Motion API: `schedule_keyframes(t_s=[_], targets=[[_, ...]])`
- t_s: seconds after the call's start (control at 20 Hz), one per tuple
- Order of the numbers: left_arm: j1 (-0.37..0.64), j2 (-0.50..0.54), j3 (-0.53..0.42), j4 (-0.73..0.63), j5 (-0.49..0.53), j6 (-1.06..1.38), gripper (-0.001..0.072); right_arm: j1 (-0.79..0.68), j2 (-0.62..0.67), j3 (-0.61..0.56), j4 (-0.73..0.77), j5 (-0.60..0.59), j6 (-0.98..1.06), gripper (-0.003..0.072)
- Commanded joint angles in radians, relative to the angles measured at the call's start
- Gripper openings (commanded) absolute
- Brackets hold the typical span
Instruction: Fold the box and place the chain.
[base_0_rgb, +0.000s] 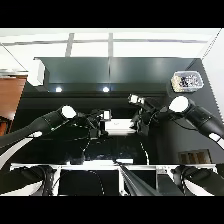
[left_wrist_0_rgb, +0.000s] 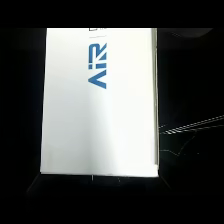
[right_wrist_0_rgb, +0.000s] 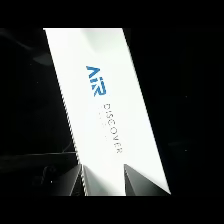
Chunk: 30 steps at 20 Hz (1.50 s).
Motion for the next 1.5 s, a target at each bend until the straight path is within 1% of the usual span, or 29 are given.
schedule_keyframes(t_s=[0.0,0.05,0.1,0.15,0.2,0.25,0.35,0.45,0.5,0.7,0.95,1.15,1.25,1.35,1.45], targets=[[0.000,0.000,0.001,0.000,0.002,-0.001,0.0345,-0.046,0.060,0.054,0.004,0.093,0.174,0.0320],[0.000,0.000,0.001,0.000,0.002,-0.001,0.0346,-0.073,0.085,0.054,0.005,0.119,0.240,0.0303],[0.000,0.000,0.001,0.000,0.002,-0.001,0.0345,-0.100,0.093,0.054,0.003,0.159,0.311,0.0180],[0.000,0.000,0.001,0.000,0.002,-0.001,0.0345,-0.124,0.092,0.047,0.004,0.205,0.376,0.0008],[0.000,0.000,0.001,0.000,0.002,-0.001,0.0345,-0.140,0.091,0.026,0.020,0.226,0.414,0.0004],[0.000,0.000,0.001,0.000,0.002,-0.001,0.0346,-0.148,0.091,-0.008,0.087,0.243,0.412,0.0004],[0.000,0.000,0.001,0.000,0.002,-0.001,0.0345,-0.145,0.083,-0.087,0.308,0.236,0.338,0.0003],[0.000,0.000,0.001,0.000,0.002,-0.001,0.0345,-0.145,0.052,-0.147,0.447,0.178,0.344,0.0004],[0.000,0.000,0.001,0.000,0.002,-0.001,0.0345,-0.145,0.029,-0.161,0.467,0.145,0.362,0.0004],[0.000,0.000,0.001,0.000,0.002,-0.001,0.0345,-0.145,-0.060,-0.162,0.465,0.087,0.434,0.0007],[0.000,0.000,0.001,0.000,0.003,-0.001,0.0346,-0.139,-0.116,-0.162,0.420,0.032,0.497,0.0012],[0.000,0.000,0.001,0.000,0.005,-0.001,0.0346,-0.068,-0.119,-0.162,0.285,-0.049,0.584,0.0012],[0.000,0.000,0.001,0.000,0.005,-0.001,0.0345,-0.052,-0.119,-0.162,0.264,-0.074,0.587,0.0012],[0.000,0.000,0.001,0.000,0.005,-0.001,0.0346,-0.052,-0.119,-0.158,0.264,-0.074,0.583,0.0012],[0.000,0.000,0.001,0.000,0.005,-0.001,0.0346,-0.057,-0.116,-0.131,0.262,-0.012,0.551,0.0012]])
